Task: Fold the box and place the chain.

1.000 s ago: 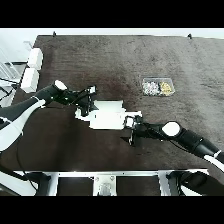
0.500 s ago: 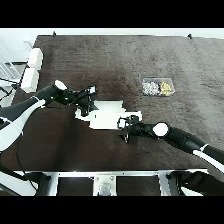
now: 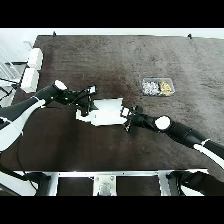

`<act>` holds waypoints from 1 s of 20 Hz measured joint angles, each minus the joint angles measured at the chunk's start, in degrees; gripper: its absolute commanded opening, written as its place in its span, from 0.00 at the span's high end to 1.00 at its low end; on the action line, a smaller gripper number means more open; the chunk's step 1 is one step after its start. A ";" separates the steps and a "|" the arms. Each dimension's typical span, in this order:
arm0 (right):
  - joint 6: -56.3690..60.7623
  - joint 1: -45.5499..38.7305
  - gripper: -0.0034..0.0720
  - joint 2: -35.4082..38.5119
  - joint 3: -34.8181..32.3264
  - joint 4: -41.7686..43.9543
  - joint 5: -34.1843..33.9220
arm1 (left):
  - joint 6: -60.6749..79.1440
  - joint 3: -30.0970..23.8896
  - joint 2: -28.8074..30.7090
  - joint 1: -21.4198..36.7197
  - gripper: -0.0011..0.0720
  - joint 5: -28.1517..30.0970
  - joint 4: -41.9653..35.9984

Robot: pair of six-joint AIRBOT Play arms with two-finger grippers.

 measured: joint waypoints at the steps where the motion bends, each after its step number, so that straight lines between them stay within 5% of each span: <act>1: 0.00 -0.20 0.03 0.00 0.59 0.00 0.02 | 0.02 0.00 0.00 0.00 0.96 -0.02 0.00; 7: 0.42 -1.79 0.03 -0.07 2.67 -0.02 1.31 | 0.02 0.00 0.00 0.00 0.96 -0.02 0.00; 20: -3.63 -9.25 0.03 -8.07 12.57 -0.28 17.07 | 0.07 0.00 0.00 0.00 0.96 -0.09 0.00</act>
